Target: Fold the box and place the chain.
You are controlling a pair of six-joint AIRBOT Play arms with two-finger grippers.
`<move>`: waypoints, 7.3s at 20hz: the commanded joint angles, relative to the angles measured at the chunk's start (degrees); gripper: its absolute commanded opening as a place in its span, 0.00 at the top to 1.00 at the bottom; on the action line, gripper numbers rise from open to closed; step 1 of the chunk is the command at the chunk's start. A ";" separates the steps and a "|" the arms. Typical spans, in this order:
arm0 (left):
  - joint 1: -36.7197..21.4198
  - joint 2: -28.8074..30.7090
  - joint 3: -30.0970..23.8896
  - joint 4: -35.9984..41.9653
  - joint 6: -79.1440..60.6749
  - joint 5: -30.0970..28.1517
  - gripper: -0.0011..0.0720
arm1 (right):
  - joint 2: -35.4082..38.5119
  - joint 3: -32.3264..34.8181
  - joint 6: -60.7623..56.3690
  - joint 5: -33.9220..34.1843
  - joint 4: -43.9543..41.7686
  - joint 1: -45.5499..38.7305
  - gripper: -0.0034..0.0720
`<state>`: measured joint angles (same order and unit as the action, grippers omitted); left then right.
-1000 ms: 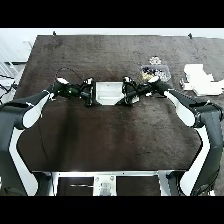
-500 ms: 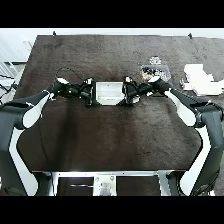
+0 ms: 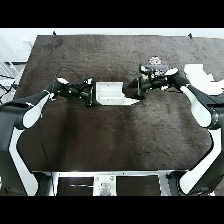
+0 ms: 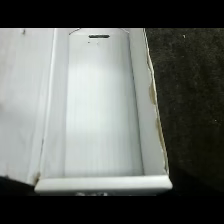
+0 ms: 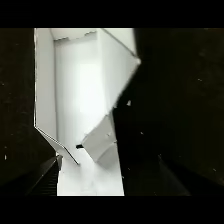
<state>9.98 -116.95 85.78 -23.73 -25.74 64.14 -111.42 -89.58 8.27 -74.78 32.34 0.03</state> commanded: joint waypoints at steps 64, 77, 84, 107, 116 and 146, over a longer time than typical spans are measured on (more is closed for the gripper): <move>-0.02 -0.02 0.02 0.00 0.00 -0.09 0.34 | 8.11 9.53 -1.73 13.27 7.34 10.75 0.61; -0.02 -0.02 0.02 0.00 -0.02 -0.09 0.34 | 6.21 9.97 -0.31 16.65 2.38 10.67 0.23; -0.02 -0.02 0.02 -0.02 0.00 -0.11 0.34 | 7.87 9.94 -11.10 12.94 10.99 8.70 0.85; -0.02 -0.02 0.02 -0.02 0.00 -0.11 0.34 | 9.14 19.96 -57.53 17.31 4.13 -3.34 0.94; -0.02 -0.02 0.02 -0.02 0.00 -0.17 0.34 | 9.40 17.51 -55.84 15.74 0.44 3.91 0.94; -0.02 -0.02 0.02 -0.02 0.00 -0.07 0.34 | 11.41 11.72 -72.02 16.06 6.95 10.27 0.40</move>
<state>9.98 -116.95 85.78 -23.75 -25.74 64.05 -99.92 -77.36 -60.73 -59.42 36.56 9.08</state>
